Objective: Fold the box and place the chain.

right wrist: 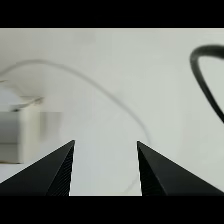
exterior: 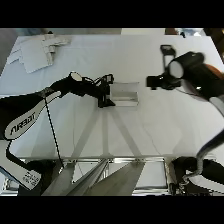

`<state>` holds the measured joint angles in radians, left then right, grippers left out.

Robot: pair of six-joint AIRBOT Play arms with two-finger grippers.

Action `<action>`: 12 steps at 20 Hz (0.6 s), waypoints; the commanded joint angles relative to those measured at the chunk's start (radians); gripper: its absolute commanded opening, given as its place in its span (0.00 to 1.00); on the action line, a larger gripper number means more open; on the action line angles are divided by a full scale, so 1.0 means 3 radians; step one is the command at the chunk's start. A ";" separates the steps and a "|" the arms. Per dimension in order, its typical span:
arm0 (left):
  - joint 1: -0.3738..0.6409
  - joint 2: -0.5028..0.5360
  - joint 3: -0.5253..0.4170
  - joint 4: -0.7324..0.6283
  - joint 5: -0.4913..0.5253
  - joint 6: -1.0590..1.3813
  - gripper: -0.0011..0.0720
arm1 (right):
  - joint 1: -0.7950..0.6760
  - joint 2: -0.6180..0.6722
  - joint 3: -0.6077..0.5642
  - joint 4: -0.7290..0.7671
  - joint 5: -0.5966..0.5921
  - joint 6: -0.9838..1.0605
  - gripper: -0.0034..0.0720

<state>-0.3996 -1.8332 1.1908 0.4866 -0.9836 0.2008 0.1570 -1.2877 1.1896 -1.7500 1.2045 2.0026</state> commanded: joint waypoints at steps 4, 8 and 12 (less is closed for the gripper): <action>0.0000 -0.0001 0.0000 0.0001 0.0000 0.0000 0.48 | -0.1340 0.0139 0.0003 -0.0448 -0.0195 -0.0811 0.61; 0.0000 -0.0001 0.0000 0.0000 0.0000 0.0000 0.48 | -0.2136 -0.0066 0.0004 -0.0264 -0.0740 -0.1139 0.62; 0.0000 -0.0001 0.0000 0.0001 0.0000 0.0000 0.48 | -0.2440 -0.0493 0.0033 -0.0205 -0.1273 -0.1197 0.62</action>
